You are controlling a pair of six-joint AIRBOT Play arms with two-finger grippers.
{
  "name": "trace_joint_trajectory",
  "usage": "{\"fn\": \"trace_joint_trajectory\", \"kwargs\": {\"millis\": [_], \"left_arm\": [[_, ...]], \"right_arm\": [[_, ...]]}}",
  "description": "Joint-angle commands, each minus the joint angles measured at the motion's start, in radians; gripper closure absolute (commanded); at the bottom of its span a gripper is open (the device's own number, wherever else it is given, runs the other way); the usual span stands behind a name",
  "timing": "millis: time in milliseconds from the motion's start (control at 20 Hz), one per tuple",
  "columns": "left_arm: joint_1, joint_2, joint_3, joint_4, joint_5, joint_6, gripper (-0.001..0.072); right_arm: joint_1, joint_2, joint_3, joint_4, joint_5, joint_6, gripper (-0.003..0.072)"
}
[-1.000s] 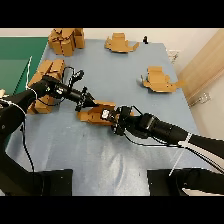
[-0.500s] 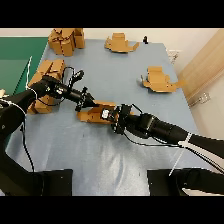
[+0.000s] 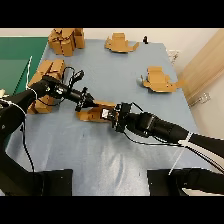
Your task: Fold the box.
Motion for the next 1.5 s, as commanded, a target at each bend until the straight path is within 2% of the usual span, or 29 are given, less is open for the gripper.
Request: {"fn": "trace_joint_trajectory", "kwargs": {"millis": [0, 250, 400, 550, 600, 700, 1100, 1450], "left_arm": [[0.001, 0.000, 0.000, -0.001, 0.002, 0.000, 0.0692], [0.001, 0.000, 0.000, -0.002, 0.001, 0.000, 0.0692], [0.001, 0.000, 0.000, -0.002, 0.001, 0.000, 0.0692], [0.001, 0.000, 0.000, -0.002, 0.001, 0.000, 0.0692], [0.001, 0.000, 0.000, -0.002, 0.002, 0.000, 0.0692], [0.001, 0.000, 0.000, -0.002, 0.001, 0.000, 0.0692], [0.001, 0.000, 0.000, -0.002, 0.004, 0.000, 0.0692], [0.001, 0.000, 0.001, -0.035, 0.069, -0.018, 0.0692]], "right_arm": [[-0.009, -0.001, 0.002, -0.011, -0.002, 0.002, 0.0016], [-0.012, -0.045, 0.002, 0.002, 0.101, 0.002, 0.0015], [-0.060, -0.071, 0.005, 0.125, 0.163, 0.002, 0.0017], [-0.108, -0.074, 0.018, 0.173, 0.157, -0.001, 0.0091], [-0.120, -0.074, 0.021, 0.186, 0.155, -0.003, 0.0093], [-0.130, -0.074, 0.027, 0.192, 0.147, -0.014, 0.0161], [-0.126, -0.121, 0.060, 0.193, 0.140, -0.131, 0.0163], [-0.127, -0.148, 0.116, 0.199, 0.110, -0.216, 0.0144]]}}
